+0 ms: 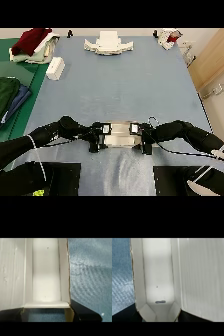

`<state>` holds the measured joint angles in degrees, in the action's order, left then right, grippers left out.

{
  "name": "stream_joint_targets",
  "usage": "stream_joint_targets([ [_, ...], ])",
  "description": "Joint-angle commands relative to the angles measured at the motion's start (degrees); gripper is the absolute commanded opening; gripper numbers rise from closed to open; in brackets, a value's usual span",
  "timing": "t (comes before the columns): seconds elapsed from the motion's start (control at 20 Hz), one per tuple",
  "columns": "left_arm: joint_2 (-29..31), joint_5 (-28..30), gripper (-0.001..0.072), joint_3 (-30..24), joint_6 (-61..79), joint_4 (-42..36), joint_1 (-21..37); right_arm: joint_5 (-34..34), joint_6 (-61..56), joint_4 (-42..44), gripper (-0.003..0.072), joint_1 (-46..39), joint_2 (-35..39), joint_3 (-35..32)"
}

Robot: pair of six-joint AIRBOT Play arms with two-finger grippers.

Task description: Fold the box.

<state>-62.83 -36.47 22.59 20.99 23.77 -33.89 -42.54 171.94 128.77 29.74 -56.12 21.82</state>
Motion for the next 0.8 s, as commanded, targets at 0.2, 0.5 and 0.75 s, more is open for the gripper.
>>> stream_joint_targets([
  [0.2, 0.0, 0.0, 0.0464, 0.0, 0.0, 0.0, 0.0, 0.0, 0.0, 0.0, 0.0547, 0.0, 0.0, 0.0],
  [0.5, 0.0, 0.0, 0.0464, 0.0, 0.0, 0.0, 0.0, -0.2, -2.4, -0.5, 0.0720, 0.0, 0.6, 0.1],
  [0.75, 0.0, 0.0, 0.0464, 0.0, 0.0, 0.0, 0.0, -7.2, -20.1, -15.2, 0.0720, 0.0, 9.1, 2.4],
])
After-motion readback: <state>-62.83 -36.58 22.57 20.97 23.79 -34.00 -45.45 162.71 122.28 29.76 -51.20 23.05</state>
